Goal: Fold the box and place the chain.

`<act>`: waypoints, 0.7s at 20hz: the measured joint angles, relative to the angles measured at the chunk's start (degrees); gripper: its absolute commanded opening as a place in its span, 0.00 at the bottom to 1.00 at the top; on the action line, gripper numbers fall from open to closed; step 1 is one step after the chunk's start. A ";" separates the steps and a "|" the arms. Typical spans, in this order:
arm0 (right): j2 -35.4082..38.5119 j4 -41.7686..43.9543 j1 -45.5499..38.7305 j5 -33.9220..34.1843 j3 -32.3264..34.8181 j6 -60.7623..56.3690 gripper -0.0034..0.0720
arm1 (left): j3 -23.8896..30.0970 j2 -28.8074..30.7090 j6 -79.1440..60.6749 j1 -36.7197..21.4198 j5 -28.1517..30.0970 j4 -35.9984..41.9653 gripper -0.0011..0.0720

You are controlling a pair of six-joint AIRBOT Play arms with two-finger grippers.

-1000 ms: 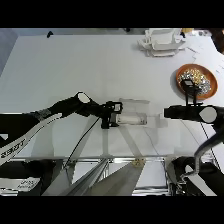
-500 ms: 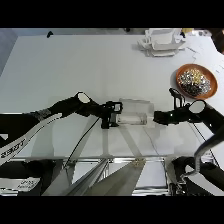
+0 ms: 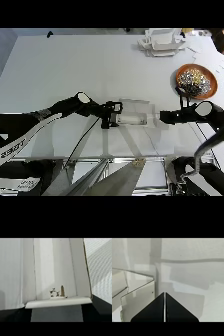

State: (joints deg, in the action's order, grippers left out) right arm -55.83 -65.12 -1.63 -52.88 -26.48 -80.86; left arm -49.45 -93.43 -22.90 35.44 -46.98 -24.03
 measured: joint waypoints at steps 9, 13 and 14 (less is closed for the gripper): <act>-5.31 4.17 -0.70 0.07 0.02 0.76 0.06 | 0.00 0.00 -0.02 0.00 0.00 0.00 0.07; -6.73 5.18 -0.72 0.02 0.02 1.27 0.06 | 0.00 0.00 0.00 0.00 0.00 0.00 0.07; -6.86 5.40 -0.72 0.00 0.02 1.44 0.06 | 0.00 0.02 -0.02 0.00 0.00 0.00 0.07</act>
